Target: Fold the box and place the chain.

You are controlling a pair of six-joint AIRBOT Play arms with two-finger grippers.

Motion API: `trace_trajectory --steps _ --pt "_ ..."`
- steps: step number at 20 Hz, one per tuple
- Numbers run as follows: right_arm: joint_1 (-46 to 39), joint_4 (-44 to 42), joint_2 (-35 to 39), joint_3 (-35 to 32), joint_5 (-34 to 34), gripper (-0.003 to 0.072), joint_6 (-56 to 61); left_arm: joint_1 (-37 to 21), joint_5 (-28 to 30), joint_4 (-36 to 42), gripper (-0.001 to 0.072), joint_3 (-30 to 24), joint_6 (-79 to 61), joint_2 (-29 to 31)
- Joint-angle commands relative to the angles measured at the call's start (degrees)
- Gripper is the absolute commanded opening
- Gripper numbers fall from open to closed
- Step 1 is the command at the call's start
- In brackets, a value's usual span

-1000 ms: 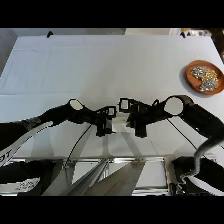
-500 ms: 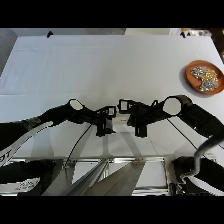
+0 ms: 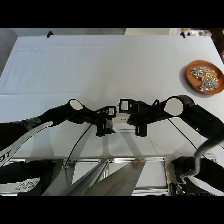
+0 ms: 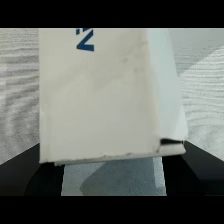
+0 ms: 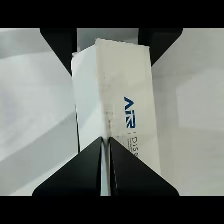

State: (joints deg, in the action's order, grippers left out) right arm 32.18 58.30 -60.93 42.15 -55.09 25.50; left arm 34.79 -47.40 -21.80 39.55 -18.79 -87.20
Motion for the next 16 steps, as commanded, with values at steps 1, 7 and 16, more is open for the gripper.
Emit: trace_trajectory --steps 1,7,16 --pt "0.0 -0.1 0.2 0.0 0.7 0.0039 0.2 -0.1 0.0 0.0 0.0172 0.0 0.0 0.0" --pt "0.0 0.0 0.1 0.0 3.1 0.0039 1.6 -0.1 0.0 0.0 0.0172 0.0 0.0 0.0" --pt "0.0 -0.5 -0.5 -0.5 -1.2 0.0040 1.7 -0.1 0.0 0.0 0.0172 0.0 0.0 0.0"
